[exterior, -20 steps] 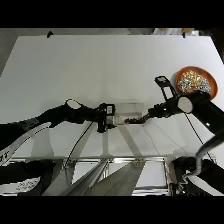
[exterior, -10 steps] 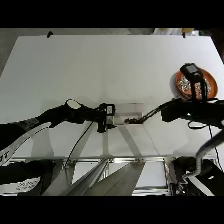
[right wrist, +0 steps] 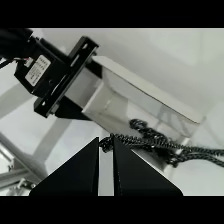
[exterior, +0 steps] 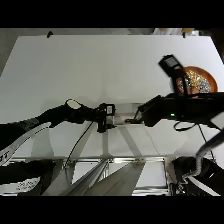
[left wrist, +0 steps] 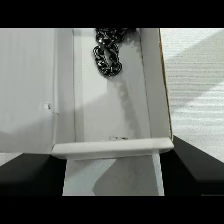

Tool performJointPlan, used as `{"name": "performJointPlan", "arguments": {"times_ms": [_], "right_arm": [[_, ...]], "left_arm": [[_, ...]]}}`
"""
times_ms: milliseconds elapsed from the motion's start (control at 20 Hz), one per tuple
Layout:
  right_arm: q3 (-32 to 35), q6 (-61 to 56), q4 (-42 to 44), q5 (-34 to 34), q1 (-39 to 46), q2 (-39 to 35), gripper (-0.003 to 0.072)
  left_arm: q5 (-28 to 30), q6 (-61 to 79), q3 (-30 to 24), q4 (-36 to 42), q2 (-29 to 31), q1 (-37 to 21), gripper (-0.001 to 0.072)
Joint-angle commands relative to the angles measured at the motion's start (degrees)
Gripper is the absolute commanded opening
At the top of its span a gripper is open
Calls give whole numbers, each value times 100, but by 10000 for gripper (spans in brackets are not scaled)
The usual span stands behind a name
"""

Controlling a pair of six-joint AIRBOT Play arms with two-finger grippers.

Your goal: Fold the box and place the chain.

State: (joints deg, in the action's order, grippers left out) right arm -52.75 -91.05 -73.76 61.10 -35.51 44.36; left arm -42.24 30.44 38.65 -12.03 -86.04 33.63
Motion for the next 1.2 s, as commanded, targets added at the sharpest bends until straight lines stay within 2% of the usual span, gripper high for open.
{"name": "performJointPlan", "arguments": {"times_ms": [0, 350, 400, 500, 550, 700, 750, 800, 850, 1000, 1100, 1150], "right_arm": [[-33, 7, 20, -116, -358, 772, 11], [116, 9, -212, -149, -382, 1757, 16], [116, 11, -212, -155, -382, 1766, 61], [111, 345, -201, -116, -348, 1598, 199], [109, 623, -131, -17, -254, 1432, 213], [109, 1469, -111, 391, 452, 811, 205], [109, 1827, -208, 535, 820, 643, 173], [114, 2081, -350, 608, 1217, 564, 100], [127, 2201, -444, 638, 1587, 581, 76], [319, 2260, -518, 636, 2439, 942, 90], [533, 2037, -540, 481, 2551, 1296, 197], [605, 1720, -527, 380, 2520, 1462, 198]], "left_arm": [[0, 2, 0, -2, 4, 2, 394], [0, 2, 0, -2, 4, 2, 394], [0, 2, 0, -2, 4, 4, 394], [0, 2, 0, -2, 4, 2, 394], [0, 2, 0, -2, 4, 2, 394], [0, 2, 0, -2, 4, 2, 394], [0, 2, 0, -2, 4, 4, 394], [0, 2, 0, -2, 4, 4, 394], [0, 2, 0, -2, 4, 4, 394], [0, 2, 0, -2, 4, 4, 394], [-2, 0, 0, -2, 4, 4, 394], [0, 2, 0, -2, 4, 4, 394]]}}
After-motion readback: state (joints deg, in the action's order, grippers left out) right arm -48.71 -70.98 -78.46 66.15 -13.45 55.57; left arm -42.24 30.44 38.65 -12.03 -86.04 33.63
